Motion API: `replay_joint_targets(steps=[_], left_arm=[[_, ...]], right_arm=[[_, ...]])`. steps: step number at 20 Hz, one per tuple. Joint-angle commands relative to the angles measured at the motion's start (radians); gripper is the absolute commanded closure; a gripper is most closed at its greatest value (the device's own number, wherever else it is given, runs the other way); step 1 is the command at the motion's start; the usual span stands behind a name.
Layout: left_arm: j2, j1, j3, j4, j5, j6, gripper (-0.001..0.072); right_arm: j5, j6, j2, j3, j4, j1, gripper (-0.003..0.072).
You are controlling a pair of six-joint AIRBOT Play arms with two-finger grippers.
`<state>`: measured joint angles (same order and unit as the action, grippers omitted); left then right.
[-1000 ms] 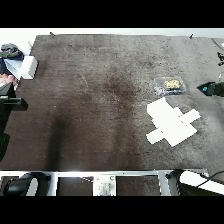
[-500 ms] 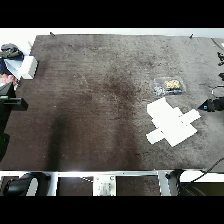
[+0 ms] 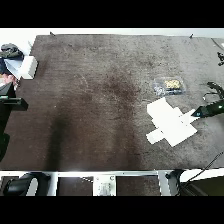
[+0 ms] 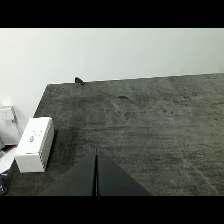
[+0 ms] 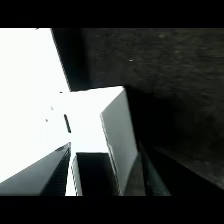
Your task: Fold the box and place the chain.
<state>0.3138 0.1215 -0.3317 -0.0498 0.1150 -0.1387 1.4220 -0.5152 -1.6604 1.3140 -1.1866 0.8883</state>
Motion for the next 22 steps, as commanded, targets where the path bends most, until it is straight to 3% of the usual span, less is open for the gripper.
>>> replay_joint_targets(steps=[1, 5, 7, 11, 12, 14, 15, 17, 19, 22], left_arm=[[0.0, 0.0, -0.001, 0.0, 0.0, 0.0, 0.0697], [0.0, 0.0, -0.001, 0.0, 0.0, 0.0, 0.0698], [0.0, 0.0, -0.001, 0.0, 0.0, 0.0, 0.0697], [0.0, 0.0, -0.001, 0.0, 0.0, 0.0, 0.0697], [0.0, 0.0, -0.001, 0.0, 0.0, 0.0, 0.0697], [0.0, 0.0, -0.001, 0.0, 0.0, 0.0, 0.0697], [0.0, 0.0, -0.001, 0.0, 0.0, 0.0, 0.0697], [0.0, 0.0, -0.001, 0.0, 0.0, 0.0, 0.0697], [0.0, 0.0, -0.001, 0.0, 0.0, 0.0, 0.0697], [0.0, 0.0, -0.001, 0.0, 0.0, 0.0, 0.0697]], right_arm=[[0.016, 0.016, -0.041, 0.001, 0.012, 0.0, 0.0238], [0.048, 0.026, -0.088, 0.001, 0.073, 0.0, 0.0249], [0.078, 0.026, -0.107, 0.001, 0.072, 0.0, 0.0311], [0.13, 0.026, -0.128, 0.001, 0.074, 0.0, 0.0315], [0.143, 0.026, -0.129, 0.001, 0.076, 0.0, 0.0453], [0.171, 0.026, -0.129, 0.001, 0.076, 0.0, 0.0478], [0.193, 0.027, -0.129, 0.001, 0.077, 0.0, 0.0583], [0.256, 0.082, -0.129, 0.001, 0.094, 0.0, 0.0706], [0.323, 0.089, -0.128, 0.001, 0.164, 0.004, 0.0708], [0.384, 0.02, -0.123, -0.017, 0.41, 0.003, 0.0709]])
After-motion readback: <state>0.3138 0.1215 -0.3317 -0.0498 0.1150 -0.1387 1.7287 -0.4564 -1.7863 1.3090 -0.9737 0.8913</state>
